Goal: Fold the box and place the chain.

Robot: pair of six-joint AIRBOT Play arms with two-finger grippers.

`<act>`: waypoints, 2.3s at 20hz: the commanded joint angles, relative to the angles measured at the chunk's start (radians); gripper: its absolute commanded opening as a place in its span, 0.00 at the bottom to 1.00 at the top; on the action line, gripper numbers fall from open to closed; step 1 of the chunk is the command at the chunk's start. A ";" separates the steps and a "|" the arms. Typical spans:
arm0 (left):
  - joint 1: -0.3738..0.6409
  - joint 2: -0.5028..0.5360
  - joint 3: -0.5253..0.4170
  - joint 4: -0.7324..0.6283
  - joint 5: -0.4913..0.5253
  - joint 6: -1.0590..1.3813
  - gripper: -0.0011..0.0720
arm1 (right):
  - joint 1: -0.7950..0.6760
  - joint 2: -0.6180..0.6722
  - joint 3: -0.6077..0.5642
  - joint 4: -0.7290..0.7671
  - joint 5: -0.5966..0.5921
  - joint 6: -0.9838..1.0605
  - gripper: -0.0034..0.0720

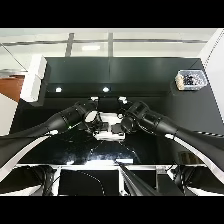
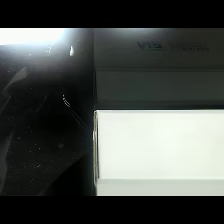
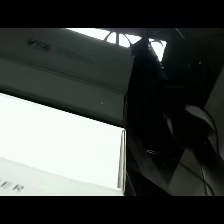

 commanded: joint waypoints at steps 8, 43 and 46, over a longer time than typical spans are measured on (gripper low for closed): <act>0.000 0.000 0.001 0.000 0.000 0.000 0.06 | 0.008 -0.011 0.004 -0.058 0.027 0.122 0.28; 0.000 0.000 0.001 0.000 0.002 0.000 0.06 | 0.008 -0.058 0.004 -0.050 0.043 0.122 0.08; 0.000 0.000 0.001 -0.003 0.002 0.000 0.06 | 0.008 -0.057 0.004 -0.050 0.030 0.134 0.37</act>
